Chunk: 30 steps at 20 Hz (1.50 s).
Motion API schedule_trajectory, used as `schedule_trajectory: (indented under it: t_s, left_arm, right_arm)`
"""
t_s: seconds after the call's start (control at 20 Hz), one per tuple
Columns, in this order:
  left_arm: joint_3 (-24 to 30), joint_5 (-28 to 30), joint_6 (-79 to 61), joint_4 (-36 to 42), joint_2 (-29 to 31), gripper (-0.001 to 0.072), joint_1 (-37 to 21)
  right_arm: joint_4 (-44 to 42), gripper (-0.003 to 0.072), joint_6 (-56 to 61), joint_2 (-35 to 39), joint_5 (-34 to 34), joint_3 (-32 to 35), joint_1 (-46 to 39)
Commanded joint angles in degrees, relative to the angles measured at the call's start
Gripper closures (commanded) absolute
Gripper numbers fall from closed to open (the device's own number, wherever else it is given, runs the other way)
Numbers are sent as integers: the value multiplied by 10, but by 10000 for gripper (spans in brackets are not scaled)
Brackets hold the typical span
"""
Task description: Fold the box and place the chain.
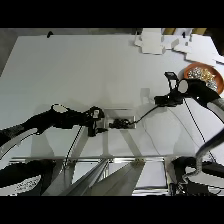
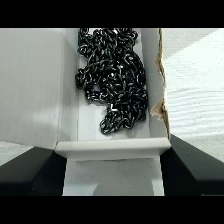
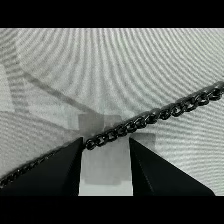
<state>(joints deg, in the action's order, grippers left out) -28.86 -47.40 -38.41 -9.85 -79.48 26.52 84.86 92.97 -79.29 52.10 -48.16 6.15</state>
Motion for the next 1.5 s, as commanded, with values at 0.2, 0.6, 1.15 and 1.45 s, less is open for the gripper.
schedule_trajectory:
  t_s: [0.2,0.6,1.15,1.45]
  left_arm:
    - [0,0,0,0,0,558,0]
    - [0,0,0,0,0,558,0]
    - [0,0,0,0,0,558,0]
    - [0,0,0,0,0,558,0]
  right_arm:
    - [0,671,-37,16,36,0,0]
    - [-49,671,-65,248,148,0,0]
    - [-238,671,-81,410,112,0,178]
    - [-159,671,-7,386,5,0,327]
